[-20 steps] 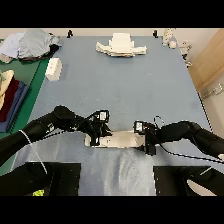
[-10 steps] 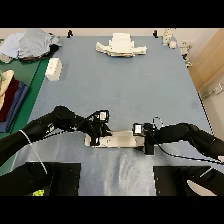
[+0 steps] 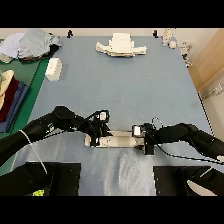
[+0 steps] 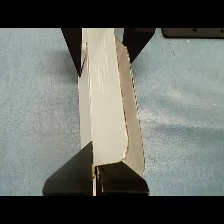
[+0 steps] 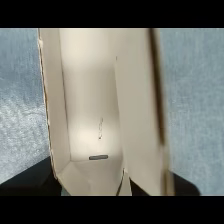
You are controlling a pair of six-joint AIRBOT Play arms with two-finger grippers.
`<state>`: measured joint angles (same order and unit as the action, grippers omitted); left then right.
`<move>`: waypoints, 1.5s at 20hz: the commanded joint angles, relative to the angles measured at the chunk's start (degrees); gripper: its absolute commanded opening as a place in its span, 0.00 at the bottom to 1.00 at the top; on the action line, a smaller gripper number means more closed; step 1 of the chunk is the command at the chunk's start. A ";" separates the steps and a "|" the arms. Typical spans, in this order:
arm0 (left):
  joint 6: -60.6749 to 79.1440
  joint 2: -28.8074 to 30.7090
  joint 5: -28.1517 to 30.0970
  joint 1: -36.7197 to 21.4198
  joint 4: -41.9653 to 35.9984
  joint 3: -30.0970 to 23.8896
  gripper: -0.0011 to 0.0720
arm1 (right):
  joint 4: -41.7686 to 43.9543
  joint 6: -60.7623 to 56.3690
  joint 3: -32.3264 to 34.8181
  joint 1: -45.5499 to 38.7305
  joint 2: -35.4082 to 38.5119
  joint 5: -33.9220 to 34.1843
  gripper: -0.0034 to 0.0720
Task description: Fold the box.
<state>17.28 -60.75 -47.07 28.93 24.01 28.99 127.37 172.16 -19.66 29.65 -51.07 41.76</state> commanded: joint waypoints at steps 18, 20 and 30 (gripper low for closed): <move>0.26 -0.02 0.17 0.02 0.00 0.00 0.03 | -0.55 -3.08 -0.02 0.04 -0.04 -1.29 0.75; 0.24 0.00 0.11 0.02 0.00 0.00 0.03 | -0.55 -3.06 -0.02 0.07 -0.04 -1.31 0.75; 0.26 0.00 0.11 0.02 0.00 0.00 0.03 | -0.52 -3.06 -0.02 0.09 -0.04 -1.22 0.75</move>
